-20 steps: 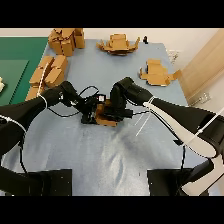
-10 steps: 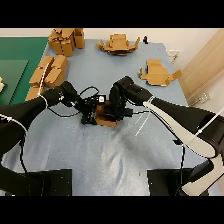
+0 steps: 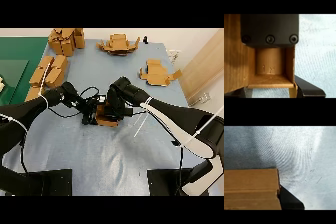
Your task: Fold the box.
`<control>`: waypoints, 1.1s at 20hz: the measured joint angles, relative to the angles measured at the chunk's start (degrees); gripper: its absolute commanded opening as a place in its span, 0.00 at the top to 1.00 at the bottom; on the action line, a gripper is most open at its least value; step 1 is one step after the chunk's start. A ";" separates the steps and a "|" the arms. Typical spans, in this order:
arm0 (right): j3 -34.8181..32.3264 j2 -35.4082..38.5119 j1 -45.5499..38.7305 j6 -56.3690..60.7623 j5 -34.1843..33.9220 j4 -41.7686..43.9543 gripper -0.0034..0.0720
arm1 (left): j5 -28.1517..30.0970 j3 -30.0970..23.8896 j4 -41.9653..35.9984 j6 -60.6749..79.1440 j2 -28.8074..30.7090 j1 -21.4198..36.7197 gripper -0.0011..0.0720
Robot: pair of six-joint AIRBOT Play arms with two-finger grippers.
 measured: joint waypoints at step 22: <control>0.46 -0.61 1.27 -0.37 -0.17 -4.92 0.47 | -0.55 0.00 0.52 0.17 0.09 0.26 0.76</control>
